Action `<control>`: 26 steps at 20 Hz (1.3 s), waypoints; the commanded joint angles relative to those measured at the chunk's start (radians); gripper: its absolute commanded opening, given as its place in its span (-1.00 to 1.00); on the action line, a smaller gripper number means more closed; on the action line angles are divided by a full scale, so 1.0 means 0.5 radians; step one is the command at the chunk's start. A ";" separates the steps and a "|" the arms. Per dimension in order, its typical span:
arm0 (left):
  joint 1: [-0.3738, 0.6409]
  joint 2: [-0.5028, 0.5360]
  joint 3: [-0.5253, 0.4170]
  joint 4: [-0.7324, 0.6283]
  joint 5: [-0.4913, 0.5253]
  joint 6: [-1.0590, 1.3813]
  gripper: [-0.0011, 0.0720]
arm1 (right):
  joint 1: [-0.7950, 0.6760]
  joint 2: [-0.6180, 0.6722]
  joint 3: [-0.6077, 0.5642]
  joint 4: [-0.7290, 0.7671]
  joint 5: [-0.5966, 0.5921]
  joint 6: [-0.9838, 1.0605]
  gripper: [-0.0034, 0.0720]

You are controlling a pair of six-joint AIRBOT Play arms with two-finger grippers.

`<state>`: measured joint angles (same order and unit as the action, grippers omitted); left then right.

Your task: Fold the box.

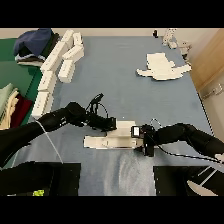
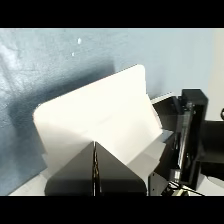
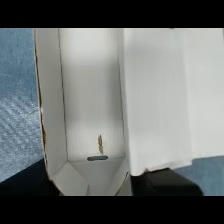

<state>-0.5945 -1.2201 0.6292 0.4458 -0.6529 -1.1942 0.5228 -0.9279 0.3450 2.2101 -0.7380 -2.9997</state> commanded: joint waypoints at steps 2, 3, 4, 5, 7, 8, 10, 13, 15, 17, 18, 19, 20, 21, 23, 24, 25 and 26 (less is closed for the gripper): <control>0.005 -0.054 0.003 0.002 -0.007 0.000 -0.94 | 0.001 0.001 -0.001 -0.008 0.000 -0.002 0.48; 0.005 -0.054 0.010 0.003 -0.008 0.002 -0.94 | 0.001 0.001 -0.001 -0.008 -0.001 -0.002 0.48; 0.005 -0.052 0.027 0.004 -0.016 0.031 -0.94 | 0.001 0.001 -0.001 -0.008 0.000 -0.002 0.48; 0.006 -0.040 0.055 0.004 -0.047 0.092 -0.94 | 0.001 0.001 -0.001 -0.008 -0.001 -0.003 0.48; 0.008 0.023 0.115 0.007 -0.130 0.237 -0.94 | 0.001 0.001 -0.001 -0.008 0.000 -0.002 0.48; 0.008 0.085 0.143 0.007 -0.169 0.302 -0.94 | 0.001 0.001 -0.001 -0.008 0.000 -0.003 0.48; 0.008 0.250 0.171 0.037 -0.220 0.401 -0.94 | 0.001 0.001 -0.001 -0.008 0.000 -0.002 0.48; 0.004 0.545 0.172 0.272 -0.301 0.406 -0.94 | 0.001 0.001 -0.001 -0.008 0.000 -0.002 0.48; -0.011 0.735 0.170 0.508 -0.461 0.406 -0.94 | 0.001 0.001 -0.001 -0.008 0.000 -0.002 0.48; -0.085 0.887 0.162 0.773 -0.602 0.407 -0.94 | 0.001 0.001 -0.001 -0.008 0.000 -0.002 0.48; -0.146 0.949 0.146 0.911 -0.630 0.407 -0.94 | 0.001 0.001 -0.001 -0.008 0.000 -0.002 0.48; -0.218 1.001 0.124 1.038 -0.637 0.407 -0.94 | 0.001 0.001 -0.001 -0.008 0.000 -0.003 0.48; -0.300 1.048 0.095 1.159 -0.631 0.407 -0.94 | 0.001 0.001 -0.001 -0.008 0.000 -0.002 0.48; -0.378 1.077 0.070 1.274 -0.630 0.407 -0.94 | 0.001 0.001 -0.001 -0.008 0.000 -0.002 0.48; -0.506 1.109 0.027 1.484 -0.631 0.423 -0.94 | 0.001 0.001 -0.001 -0.008 0.000 -0.002 0.48; -0.542 1.118 0.009 1.547 -0.628 0.452 -0.94 | 0.001 0.001 -0.001 -0.008 0.000 -0.002 0.48; -0.535 1.131 -0.019 1.551 -0.608 0.541 -0.94 | 0.001 0.001 -0.001 -0.008 -0.001 -0.003 0.48; -0.507 1.134 -0.053 1.536 -0.592 0.669 -0.94 | 0.001 0.001 -0.001 -0.008 0.000 -0.002 0.48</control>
